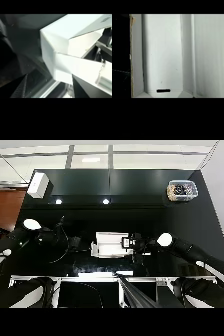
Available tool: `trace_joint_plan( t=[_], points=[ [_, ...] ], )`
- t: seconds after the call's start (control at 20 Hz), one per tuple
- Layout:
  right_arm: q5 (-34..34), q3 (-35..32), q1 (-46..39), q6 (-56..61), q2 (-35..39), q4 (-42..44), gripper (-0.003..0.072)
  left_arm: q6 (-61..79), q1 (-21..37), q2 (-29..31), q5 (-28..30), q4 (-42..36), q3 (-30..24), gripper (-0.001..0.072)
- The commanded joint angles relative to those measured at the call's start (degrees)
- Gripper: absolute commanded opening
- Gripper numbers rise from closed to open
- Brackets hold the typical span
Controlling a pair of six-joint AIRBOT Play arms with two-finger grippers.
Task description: Fold the box and place the chain.
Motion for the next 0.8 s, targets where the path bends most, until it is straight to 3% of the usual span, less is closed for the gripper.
trace_joint_plan(
  t=[0.0, 0.4, 0.75],
  points=[
    [-0.2, 0.1, 0.0, 0.0, 0.0, 0.0, 0.0488, -10.3, -6.7, 4.5, 8.6, 5.3, 1.5, 0.0628],
    [-0.4, 0.1, 0.0, 0.0, 0.0, 0.0, 0.0488, -32.0, -24.7, 4.9, 22.3, 17.6, 2.5, 0.0619],
    [-0.4, 0.1, 0.0, 0.0, 0.0, -0.1, 0.0488, -48.7, -33.5, 1.8, 22.7, 31.2, 8.1, 0.0619]
  ],
)
